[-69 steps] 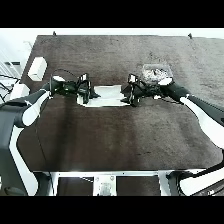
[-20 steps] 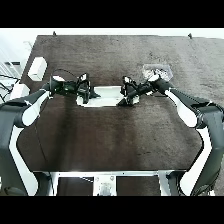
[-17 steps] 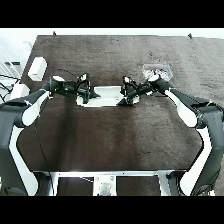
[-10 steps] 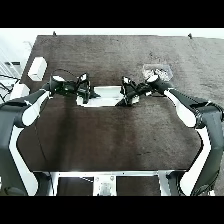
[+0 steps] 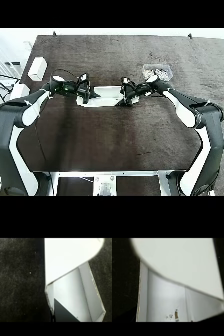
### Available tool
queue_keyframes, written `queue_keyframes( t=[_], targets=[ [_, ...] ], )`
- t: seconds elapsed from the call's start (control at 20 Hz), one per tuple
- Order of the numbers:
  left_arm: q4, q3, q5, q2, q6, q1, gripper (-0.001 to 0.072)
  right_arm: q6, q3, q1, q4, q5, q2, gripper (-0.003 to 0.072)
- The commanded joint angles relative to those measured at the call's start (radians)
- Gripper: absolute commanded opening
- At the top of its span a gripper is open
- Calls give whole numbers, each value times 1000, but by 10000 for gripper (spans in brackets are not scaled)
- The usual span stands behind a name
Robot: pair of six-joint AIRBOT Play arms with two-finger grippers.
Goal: Fold the box and place the chain.
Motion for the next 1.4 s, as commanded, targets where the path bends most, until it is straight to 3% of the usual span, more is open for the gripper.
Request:
queue_keyframes(
  t=[0.0,1.35],
  targets=[
    [0,0,0,0,0,-1,20,0,0,0,0,-2,-1,439],
    [0,0,-3,0,0,-1,20,0,0,0,0,-2,-1,427]
  ],
)
